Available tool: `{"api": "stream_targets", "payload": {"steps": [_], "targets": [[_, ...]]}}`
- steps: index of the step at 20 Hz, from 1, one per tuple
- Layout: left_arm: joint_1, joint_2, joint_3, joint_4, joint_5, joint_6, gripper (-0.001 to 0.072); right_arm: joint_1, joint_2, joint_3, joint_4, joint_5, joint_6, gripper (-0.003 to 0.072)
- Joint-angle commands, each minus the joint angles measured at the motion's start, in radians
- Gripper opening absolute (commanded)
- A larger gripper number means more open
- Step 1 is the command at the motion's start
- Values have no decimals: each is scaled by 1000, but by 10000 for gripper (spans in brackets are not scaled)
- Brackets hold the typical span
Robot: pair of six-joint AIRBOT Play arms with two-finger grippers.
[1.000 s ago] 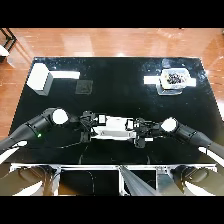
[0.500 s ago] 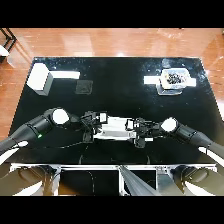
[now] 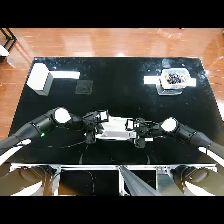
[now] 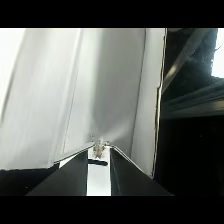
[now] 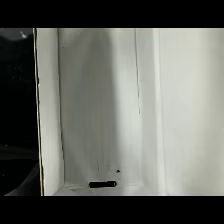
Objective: Fold the box and place the chain.
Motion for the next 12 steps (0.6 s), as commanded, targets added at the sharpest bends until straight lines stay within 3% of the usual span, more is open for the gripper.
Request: {"api": "stream_targets", "payload": {"steps": [1, 8, 10, 12], "targets": [[-1, -21, 0, -5, 13, 2, 257, 0, 0, 0, 0, 0, 0, 309], [-32, -24, 0, -15, 51, 1, 280, 0, 0, 0, 0, 0, 0, 309], [-37, -24, 0, -19, 47, -1, 548, 0, 0, 0, 0, 0, 0, 309], [-37, -24, 0, -21, 30, -1, 557, 0, 0, 0, 1, 0, 0, 309]]}}
